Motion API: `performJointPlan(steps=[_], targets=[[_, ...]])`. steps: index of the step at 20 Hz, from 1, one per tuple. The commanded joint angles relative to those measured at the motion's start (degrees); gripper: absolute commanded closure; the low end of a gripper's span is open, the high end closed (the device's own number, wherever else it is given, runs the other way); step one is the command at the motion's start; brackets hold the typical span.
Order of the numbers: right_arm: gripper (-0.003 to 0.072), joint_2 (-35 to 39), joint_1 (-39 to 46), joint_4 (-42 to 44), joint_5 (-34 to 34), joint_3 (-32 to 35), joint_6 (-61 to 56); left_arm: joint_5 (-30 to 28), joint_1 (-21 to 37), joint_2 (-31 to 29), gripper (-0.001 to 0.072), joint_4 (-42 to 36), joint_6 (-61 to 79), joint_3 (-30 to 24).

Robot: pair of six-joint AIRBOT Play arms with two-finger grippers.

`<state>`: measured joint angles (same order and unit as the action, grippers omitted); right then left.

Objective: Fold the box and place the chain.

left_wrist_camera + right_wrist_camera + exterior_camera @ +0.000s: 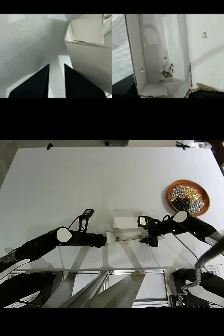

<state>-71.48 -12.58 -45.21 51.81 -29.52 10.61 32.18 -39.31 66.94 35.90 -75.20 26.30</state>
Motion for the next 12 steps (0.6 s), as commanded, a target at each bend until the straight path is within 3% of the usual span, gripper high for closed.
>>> performJointPlan(steps=[1, 12], targets=[[0.0229, 0.04, 0.02, 0.02, 0.0, 0.02, -0.02, -0.52, -0.44, -0.11, 0.0501, -1.53, 0.7, 0.76], [0.0229, 0.04, 0.02, 0.02, 0.0, 0.02, -0.02, -2.01, -1.95, -0.07, 0.0478, -4.87, 1.92, 3.72]])
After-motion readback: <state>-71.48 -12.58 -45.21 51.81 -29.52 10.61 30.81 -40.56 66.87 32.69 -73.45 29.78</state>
